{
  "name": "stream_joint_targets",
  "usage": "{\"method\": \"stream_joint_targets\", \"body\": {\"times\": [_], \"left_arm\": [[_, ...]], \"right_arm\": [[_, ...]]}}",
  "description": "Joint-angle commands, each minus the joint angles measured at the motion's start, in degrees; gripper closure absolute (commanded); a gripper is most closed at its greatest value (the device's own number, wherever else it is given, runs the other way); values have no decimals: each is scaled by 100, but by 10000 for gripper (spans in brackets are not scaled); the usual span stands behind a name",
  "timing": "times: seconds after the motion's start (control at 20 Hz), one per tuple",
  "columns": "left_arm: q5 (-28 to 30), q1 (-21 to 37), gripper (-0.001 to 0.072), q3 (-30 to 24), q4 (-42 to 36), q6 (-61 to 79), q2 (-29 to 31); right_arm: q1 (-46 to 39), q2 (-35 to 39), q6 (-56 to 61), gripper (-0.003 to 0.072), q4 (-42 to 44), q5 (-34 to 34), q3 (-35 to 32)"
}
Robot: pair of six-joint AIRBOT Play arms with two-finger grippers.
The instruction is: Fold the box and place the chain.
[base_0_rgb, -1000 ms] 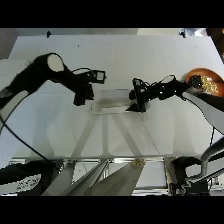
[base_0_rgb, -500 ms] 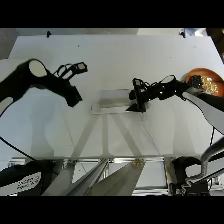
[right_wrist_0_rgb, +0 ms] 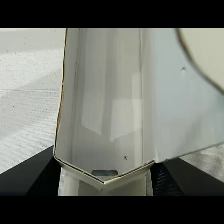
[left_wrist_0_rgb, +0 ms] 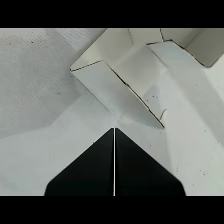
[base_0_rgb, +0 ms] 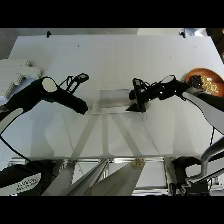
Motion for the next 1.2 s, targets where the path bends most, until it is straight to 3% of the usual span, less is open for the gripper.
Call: {"method": "stream_joint_targets", "body": {"times": [0.0, 0.35, 0.65, 1.15], "left_arm": [[278, -90, 703, -42, 140, -608, -17], [855, -153, 705, -238, 376, -1082, -50], [920, -402, 704, -306, -37, -1099, -315], [782, -396, 703, -304, -107, -1095, -223]], "right_arm": [[-2, -2, 0, 187, 2, 2, 7], [-2, 0, 0, 187, 2, 0, 4], [0, -2, 0, 187, 2, 0, 4], [0, 0, 0, 187, 2, 0, 4]]}}
